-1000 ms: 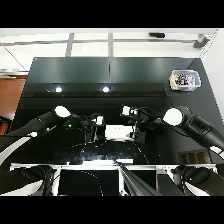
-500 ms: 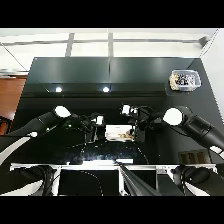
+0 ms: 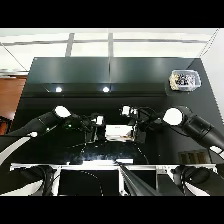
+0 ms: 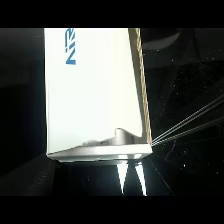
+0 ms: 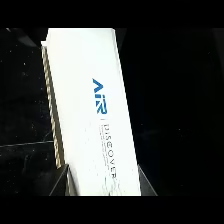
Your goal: Fold the box and place the chain.
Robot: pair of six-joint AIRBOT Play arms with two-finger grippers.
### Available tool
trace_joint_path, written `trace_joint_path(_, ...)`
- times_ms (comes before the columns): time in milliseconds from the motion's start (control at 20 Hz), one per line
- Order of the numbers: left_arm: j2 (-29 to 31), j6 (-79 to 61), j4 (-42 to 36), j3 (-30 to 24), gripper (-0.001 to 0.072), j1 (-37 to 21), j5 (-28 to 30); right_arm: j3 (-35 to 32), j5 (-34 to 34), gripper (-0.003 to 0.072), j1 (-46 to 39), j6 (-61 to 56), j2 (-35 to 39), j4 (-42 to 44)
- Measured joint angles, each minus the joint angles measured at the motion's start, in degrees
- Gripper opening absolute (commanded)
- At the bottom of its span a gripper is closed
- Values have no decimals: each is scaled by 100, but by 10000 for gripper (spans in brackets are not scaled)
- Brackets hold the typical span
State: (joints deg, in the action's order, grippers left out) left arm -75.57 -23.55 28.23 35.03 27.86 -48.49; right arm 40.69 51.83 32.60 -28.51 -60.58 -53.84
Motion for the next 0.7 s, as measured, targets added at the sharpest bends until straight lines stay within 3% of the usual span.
trace_joint_path(700, 0, -2, 0, 0, 277, 0, 0, 0, 20, 490, 28, 0, -151, 9)
